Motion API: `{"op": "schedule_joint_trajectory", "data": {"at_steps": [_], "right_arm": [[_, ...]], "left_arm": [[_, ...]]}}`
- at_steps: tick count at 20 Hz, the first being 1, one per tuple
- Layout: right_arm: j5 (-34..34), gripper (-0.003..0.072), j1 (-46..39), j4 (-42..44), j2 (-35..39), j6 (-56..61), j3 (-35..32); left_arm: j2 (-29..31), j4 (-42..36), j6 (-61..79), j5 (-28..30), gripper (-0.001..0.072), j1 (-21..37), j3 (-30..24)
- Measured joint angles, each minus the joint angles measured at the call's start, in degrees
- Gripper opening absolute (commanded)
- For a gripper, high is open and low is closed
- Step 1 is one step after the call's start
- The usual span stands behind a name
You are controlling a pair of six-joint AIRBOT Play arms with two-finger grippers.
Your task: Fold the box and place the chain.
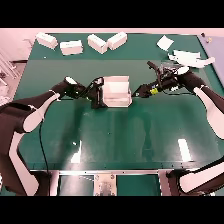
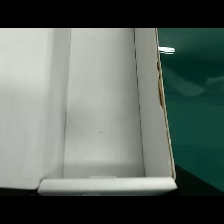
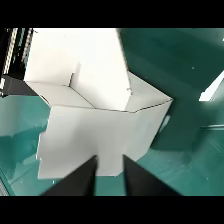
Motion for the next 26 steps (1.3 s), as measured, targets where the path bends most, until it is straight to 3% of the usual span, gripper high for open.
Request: {"op": "schedule_joint_trajectory", "data": {"at_steps": [8,11,26], "right_arm": [[-1.9,0.0439,1.88,-2.89,0.22,0.37,1.46],[-3.67,0.051,2.97,-4.5,0.22,1.38,1.68],[-8.07,0.0509,8.9,-11.1,0.22,10.78,2.93]], "left_arm": [[0.0,-0.09,0.0,-0.39,0.0469,0.0,0.0],[0.0,-0.15,0.0,-0.42,0.0469,0.0,0.0],[0.02,-0.26,0.0,-0.87,0.0469,0.09,-0.02]]}}
